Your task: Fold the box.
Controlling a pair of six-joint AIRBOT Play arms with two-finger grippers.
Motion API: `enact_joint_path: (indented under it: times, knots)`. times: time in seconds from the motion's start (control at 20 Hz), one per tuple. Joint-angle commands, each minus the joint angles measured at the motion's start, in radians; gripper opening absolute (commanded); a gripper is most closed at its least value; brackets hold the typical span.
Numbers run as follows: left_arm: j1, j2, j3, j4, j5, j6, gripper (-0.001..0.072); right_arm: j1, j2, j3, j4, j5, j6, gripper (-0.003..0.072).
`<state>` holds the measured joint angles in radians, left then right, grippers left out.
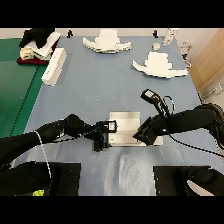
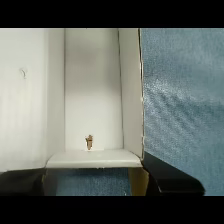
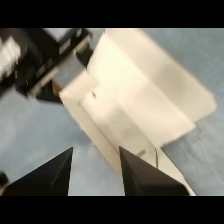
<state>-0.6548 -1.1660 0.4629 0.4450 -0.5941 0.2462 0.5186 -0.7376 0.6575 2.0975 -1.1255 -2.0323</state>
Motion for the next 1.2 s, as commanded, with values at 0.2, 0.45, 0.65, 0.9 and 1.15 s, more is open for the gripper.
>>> enact_joint_path:
  times: [0.2,0.45,0.65,0.9,1.15]
  knots:
    - [0.000,0.000,0.000,0.000,0.000,0.000,0.0462,0.001,0.013,-0.016,-0.301,-0.110,-0.197,0.0447]
    - [0.000,0.000,0.000,0.000,0.001,0.000,0.0462,0.001,-0.023,-0.130,-0.266,0.072,-0.520,0.0652]
    - [0.000,0.000,0.000,0.000,0.001,0.000,0.0462,0.000,-0.029,-0.192,-0.200,0.206,-0.681,0.0651]
    - [0.000,0.000,0.000,0.000,0.001,0.000,0.0462,0.001,-0.080,-0.192,-0.138,0.230,-0.718,0.0599]
    - [0.000,0.000,0.000,0.000,0.001,0.000,0.0462,0.001,-0.098,-0.191,-0.087,0.227,-0.727,0.0200]
